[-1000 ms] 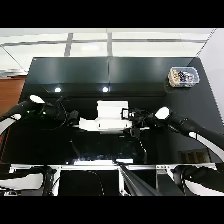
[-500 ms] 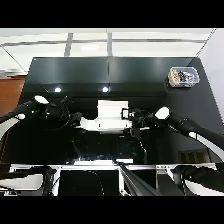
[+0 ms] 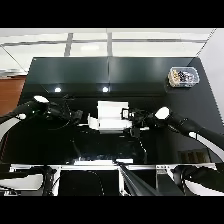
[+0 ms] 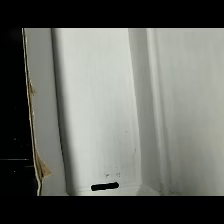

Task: Fold the box and place the chain.

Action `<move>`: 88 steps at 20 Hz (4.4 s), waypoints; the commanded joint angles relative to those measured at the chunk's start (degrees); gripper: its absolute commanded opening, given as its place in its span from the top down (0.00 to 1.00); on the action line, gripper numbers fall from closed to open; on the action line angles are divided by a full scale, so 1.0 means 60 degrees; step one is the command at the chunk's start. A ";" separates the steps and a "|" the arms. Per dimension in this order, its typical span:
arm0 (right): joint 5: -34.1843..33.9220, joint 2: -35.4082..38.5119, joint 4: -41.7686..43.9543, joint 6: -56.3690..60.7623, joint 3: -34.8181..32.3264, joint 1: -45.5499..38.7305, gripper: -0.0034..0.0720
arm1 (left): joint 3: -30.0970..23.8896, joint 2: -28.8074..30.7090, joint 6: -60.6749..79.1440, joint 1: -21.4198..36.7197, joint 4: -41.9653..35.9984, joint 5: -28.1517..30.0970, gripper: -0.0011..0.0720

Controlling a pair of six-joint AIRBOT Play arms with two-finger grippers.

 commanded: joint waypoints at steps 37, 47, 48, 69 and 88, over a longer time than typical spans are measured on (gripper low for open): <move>0.0000 -0.0004 0.0004 0.0011 0.0004 0.0004 0.88 | 0.2765 0.0135 -0.4495 -0.3129 0.2860 -0.0277 0.46; 0.0000 -0.0004 0.0004 0.0011 0.0004 0.0004 0.88 | 0.3515 0.0135 -0.5122 -0.3184 0.3858 -0.0441 0.46; 0.0000 -0.0004 0.0004 0.0011 0.0004 0.0004 0.88 | 0.3523 0.0135 -0.5275 -0.3260 0.4062 -0.0441 0.46; 0.0000 -0.0004 0.0004 0.0011 0.0004 0.0004 0.88 | 0.4127 0.0135 -0.8845 -0.5089 0.6437 -0.0200 0.52; 0.0004 -0.0004 0.0004 0.0011 0.0004 0.0004 0.88 | 0.4127 0.0044 -1.2258 -0.5770 0.8768 0.0663 0.53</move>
